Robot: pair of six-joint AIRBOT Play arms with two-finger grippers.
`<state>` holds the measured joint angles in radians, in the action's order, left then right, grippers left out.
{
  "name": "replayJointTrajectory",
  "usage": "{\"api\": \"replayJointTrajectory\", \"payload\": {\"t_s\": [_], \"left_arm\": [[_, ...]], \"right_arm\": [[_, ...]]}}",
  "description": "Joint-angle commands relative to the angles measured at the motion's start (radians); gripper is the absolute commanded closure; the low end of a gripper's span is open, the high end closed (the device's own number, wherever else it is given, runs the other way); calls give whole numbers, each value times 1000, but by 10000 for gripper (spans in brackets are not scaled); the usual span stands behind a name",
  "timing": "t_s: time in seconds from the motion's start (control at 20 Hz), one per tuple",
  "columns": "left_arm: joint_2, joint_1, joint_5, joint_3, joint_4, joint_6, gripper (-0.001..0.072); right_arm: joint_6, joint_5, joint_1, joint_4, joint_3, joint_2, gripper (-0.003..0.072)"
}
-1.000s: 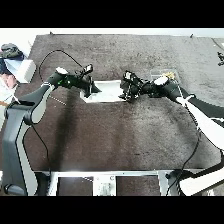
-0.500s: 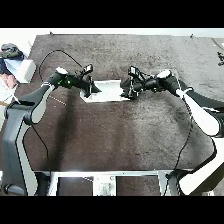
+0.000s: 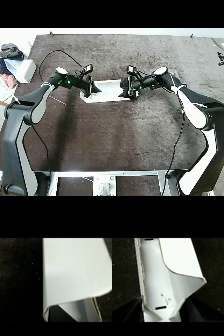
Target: Fold the box and place the chain.
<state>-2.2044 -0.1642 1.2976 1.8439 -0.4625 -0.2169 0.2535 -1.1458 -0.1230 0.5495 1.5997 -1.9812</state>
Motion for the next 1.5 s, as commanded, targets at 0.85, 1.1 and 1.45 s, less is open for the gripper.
{"api": "replayJointTrajectory", "payload": {"t_s": [0.85,1.1,1.45], "left_arm": [[1,0,0,0,0,0,697],[1,0,0,0,0,0,697],[1,0,0,0,0,0,697]], "right_arm": [[-27,-75,-36,45,98,-118,71],[-46,-82,-38,23,99,-130,71],[-41,-78,-42,54,103,-142,90]]}}
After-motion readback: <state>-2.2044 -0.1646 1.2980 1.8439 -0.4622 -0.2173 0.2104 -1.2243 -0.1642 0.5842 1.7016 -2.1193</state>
